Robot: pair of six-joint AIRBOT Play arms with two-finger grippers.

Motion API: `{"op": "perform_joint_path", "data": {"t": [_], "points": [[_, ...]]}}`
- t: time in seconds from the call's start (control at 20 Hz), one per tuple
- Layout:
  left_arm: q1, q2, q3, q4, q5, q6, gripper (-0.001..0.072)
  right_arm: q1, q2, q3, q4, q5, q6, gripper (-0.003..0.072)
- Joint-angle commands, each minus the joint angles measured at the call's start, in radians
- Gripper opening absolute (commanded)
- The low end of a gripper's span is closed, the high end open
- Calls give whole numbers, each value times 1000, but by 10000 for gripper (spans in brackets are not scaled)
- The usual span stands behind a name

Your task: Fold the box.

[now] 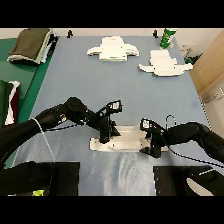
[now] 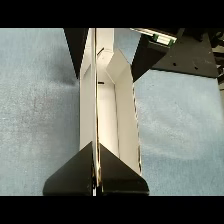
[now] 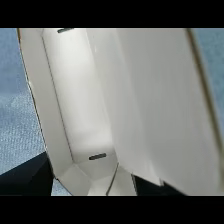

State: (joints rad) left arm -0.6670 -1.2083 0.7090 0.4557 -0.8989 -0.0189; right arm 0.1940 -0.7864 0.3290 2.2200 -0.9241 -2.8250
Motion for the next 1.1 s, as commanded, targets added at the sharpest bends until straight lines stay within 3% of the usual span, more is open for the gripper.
{"op": "perform_joint_path", "data": {"t": [0.0, 0.35, 1.05], "points": [[0, 0, 0, 0, 0, 0, 14, 0, -6, -17, 0, 13, 16, 719], [0, 0, 0, 0, 0, 0, 14, 0, -5, -68, 88, 45, -95, 719], [0, 0, 0, 0, 0, 0, 14, 1, -31, -109, 90, 127, -137, 708]]}}
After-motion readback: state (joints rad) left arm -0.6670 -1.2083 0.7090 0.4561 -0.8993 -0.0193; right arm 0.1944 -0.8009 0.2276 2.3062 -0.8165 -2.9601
